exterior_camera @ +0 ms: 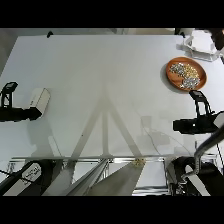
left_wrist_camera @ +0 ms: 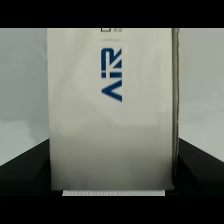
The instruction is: Fold the box and place the chain.
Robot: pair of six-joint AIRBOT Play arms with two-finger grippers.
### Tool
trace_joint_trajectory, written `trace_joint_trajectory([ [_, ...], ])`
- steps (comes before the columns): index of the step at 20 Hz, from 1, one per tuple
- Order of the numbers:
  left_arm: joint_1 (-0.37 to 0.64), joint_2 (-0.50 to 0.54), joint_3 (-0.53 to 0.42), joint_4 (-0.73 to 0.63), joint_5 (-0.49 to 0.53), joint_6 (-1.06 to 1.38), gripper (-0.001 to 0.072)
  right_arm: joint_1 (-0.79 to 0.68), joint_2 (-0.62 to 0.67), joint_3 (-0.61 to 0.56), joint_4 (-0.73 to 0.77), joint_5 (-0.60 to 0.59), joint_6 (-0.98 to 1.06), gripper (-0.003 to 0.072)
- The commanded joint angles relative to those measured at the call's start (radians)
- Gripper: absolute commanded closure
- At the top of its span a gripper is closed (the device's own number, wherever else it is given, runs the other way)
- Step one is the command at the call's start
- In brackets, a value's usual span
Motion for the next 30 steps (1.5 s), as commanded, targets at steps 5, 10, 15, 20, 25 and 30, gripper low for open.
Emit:
trace_joint_trajectory([
  [5, 0.0, -0.018, 0.0, 0.072, -0.064, -0.046, 0.0248, -0.001, 0.001, 0.001, 0.001, -0.003, 0.0, 0.0672],
  [10, -0.008, 0.015, 0.0, 0.055, -0.055, -0.045, 0.0008, -0.001, 0.001, 0.001, 0.001, -0.002, 0.0, 0.0672],
  [15, -0.082, 0.167, 0.0, 0.061, -0.011, -0.043, 0.0009, -0.001, 0.001, 0.001, 0.001, -0.002, 0.0, 0.0672],
  [20, -0.191, 0.347, 0.0, 0.061, -0.014, -0.044, 0.001, -0.001, 0.001, 0.001, 0.001, -0.003, 0.0, 0.0672],
  [25, -0.269, 0.442, 0.0, 0.06, -0.043, -0.044, 0.0012, -0.001, 0.001, 0.001, 0.001, -0.002, 0.0, 0.0672],
  [30, -0.295, 0.44, 0.0, 0.05, -0.038, -0.044, 0.0014, -0.001, 0.001, 0.001, 0.001, -0.002, 0.0, 0.0672],
])
